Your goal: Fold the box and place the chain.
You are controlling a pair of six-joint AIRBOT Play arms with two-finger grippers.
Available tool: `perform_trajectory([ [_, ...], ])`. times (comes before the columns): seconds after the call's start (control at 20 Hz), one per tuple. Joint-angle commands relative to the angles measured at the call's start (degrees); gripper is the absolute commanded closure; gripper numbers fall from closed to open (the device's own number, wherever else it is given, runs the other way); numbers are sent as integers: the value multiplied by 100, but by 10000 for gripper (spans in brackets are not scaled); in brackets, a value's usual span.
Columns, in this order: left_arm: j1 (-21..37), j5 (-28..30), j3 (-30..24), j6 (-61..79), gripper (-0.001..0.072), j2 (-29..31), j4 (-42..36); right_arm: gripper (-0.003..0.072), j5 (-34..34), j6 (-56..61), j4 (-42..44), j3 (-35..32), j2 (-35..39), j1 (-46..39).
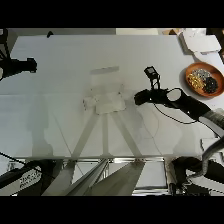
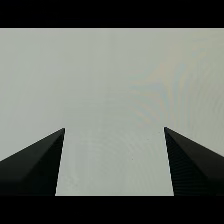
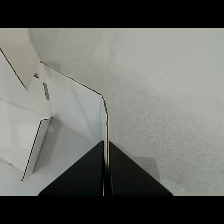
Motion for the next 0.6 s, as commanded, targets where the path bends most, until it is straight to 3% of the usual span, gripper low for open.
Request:
perform_trajectory([
  [0.0,0,2,4,2,10,4,2,677,-114,450,17,2,-15,-9],
  [0.35,0,2,4,2,10,4,2,677,-61,1357,-870,2,33,-9],
  [0.55,0,2,4,2,10,4,2,675,-55,1357,-892,2,31,-9],
])
